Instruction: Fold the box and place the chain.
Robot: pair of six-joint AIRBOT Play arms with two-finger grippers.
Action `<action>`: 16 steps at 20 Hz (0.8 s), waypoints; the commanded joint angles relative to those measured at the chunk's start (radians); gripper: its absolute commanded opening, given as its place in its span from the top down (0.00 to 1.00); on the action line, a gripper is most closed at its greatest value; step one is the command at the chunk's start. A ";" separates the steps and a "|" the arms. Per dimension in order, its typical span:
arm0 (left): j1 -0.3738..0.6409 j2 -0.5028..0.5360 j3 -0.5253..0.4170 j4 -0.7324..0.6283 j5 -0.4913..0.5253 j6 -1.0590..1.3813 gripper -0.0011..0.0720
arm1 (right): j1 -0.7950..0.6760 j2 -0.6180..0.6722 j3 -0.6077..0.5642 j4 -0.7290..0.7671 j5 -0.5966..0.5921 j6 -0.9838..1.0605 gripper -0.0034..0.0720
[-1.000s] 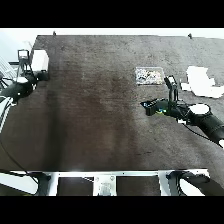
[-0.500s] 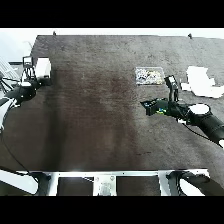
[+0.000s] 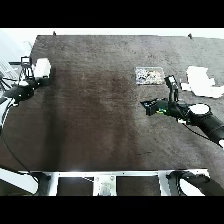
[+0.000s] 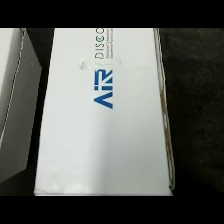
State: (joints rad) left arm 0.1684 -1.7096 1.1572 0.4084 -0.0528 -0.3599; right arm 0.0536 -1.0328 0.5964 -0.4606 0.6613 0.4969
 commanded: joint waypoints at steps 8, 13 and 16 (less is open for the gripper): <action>0.003 -0.027 0.026 0.007 -0.019 0.029 0.48 | 0.000 0.000 0.000 0.008 0.001 0.001 0.94; 0.003 -0.027 0.026 0.007 -0.009 0.028 0.00 | 0.000 0.000 0.000 0.008 0.001 0.001 0.86; 0.003 -0.027 0.026 0.007 -0.014 0.028 0.00 | 0.000 0.000 0.000 0.008 0.001 0.001 0.52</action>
